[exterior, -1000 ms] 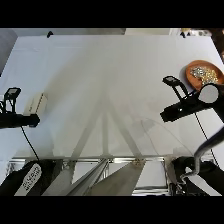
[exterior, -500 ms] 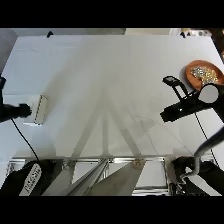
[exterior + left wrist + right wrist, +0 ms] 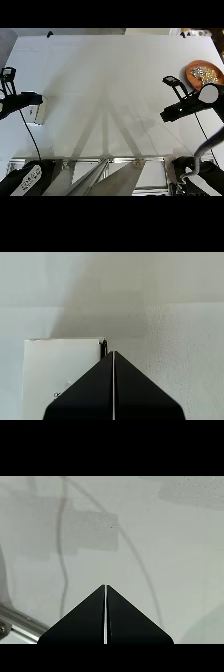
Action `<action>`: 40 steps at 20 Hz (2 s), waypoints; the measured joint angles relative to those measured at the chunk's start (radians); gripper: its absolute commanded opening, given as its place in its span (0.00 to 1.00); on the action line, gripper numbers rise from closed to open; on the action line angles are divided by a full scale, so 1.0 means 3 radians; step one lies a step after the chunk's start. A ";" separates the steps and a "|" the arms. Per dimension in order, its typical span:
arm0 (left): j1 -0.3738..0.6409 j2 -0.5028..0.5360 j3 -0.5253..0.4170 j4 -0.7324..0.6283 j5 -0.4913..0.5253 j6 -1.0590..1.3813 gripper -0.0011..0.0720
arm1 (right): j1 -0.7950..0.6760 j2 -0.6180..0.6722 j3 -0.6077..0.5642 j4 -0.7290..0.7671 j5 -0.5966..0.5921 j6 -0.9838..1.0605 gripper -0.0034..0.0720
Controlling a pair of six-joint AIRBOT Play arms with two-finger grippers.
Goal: Fold the box and place the chain.
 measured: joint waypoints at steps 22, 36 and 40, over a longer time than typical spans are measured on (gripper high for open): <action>-0.0019 -0.0031 0.0006 0.0779 -0.0066 -0.0664 0.02 | 0.0001 0.0000 0.0000 -0.0001 -0.0001 -0.0001 0.07; -0.0019 0.0679 0.0006 0.0819 -0.0078 -0.0717 0.21 | 0.0001 0.0000 0.0000 0.0000 -0.0001 0.0000 0.07; -0.0018 0.1137 0.0006 0.0902 -0.0098 -0.0716 0.50 | 0.0000 0.0000 0.0000 -0.0001 -0.0001 0.0000 0.07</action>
